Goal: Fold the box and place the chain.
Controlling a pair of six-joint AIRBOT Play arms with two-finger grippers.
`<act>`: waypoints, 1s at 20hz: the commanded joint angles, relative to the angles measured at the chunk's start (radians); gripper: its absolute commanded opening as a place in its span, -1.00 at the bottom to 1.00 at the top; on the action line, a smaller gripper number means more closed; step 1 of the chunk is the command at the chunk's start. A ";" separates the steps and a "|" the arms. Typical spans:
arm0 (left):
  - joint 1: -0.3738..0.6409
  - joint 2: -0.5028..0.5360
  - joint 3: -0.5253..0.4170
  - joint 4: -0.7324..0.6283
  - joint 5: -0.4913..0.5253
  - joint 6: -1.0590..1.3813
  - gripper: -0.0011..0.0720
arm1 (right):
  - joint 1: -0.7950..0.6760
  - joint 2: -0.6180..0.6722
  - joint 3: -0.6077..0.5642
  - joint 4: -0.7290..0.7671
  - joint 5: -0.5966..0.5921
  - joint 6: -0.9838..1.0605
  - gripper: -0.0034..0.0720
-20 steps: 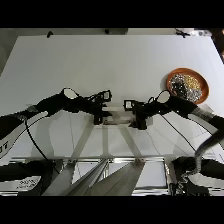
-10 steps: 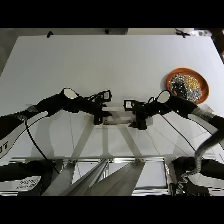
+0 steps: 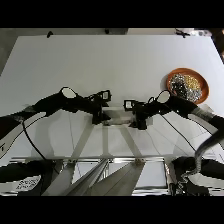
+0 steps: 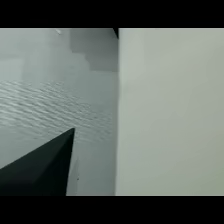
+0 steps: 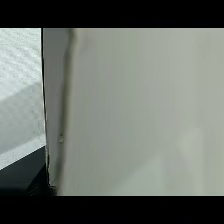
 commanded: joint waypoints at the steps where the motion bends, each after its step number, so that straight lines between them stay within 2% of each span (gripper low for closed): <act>1: 0.039 0.066 0.001 0.013 -0.001 -0.038 0.62 | 0.001 0.000 -0.001 0.000 0.002 0.000 -0.13; 2: 0.061 0.092 0.001 0.047 -0.004 -0.071 0.62 | 0.001 0.000 -0.001 0.000 0.002 0.000 -0.13; 5: 0.140 0.174 0.001 0.265 -0.036 -0.235 0.61 | 0.001 0.000 -0.001 0.000 0.002 0.000 -0.13; 6: 0.172 0.200 0.000 0.335 -0.069 -0.290 0.60 | 0.001 0.000 -0.001 0.000 0.002 0.000 -0.13; 8: 0.230 0.243 0.001 0.387 -0.172 -0.350 0.59 | 0.001 0.000 0.000 0.000 0.002 0.000 -0.13; 9: 0.250 0.260 0.000 0.383 -0.233 -0.356 0.30 | 0.001 0.000 0.000 0.000 0.002 0.000 -0.13; 10: 0.257 0.277 0.000 0.375 -0.285 -0.356 -0.72 | 0.001 0.000 -0.001 0.000 0.002 0.000 -0.13; 11: 0.249 0.288 0.000 0.358 -0.333 -0.342 -0.96 | 0.001 0.000 0.000 0.000 0.002 0.000 -0.13; 14: 0.167 0.292 0.000 0.269 -0.434 -0.344 -0.97 | 0.001 0.000 0.000 0.000 0.002 0.000 -0.13; 16: 0.089 0.292 0.000 0.174 -0.425 -0.330 -0.97 | 0.001 0.000 0.000 0.000 0.002 0.000 -0.13; 18: 0.017 0.289 0.000 0.055 -0.347 -0.275 -0.97 | 0.001 0.000 -0.001 0.000 0.002 0.000 -0.13; 20: -0.031 0.274 0.000 -0.037 -0.189 -0.240 -0.97 | 0.001 0.000 0.000 0.000 0.002 0.000 -0.13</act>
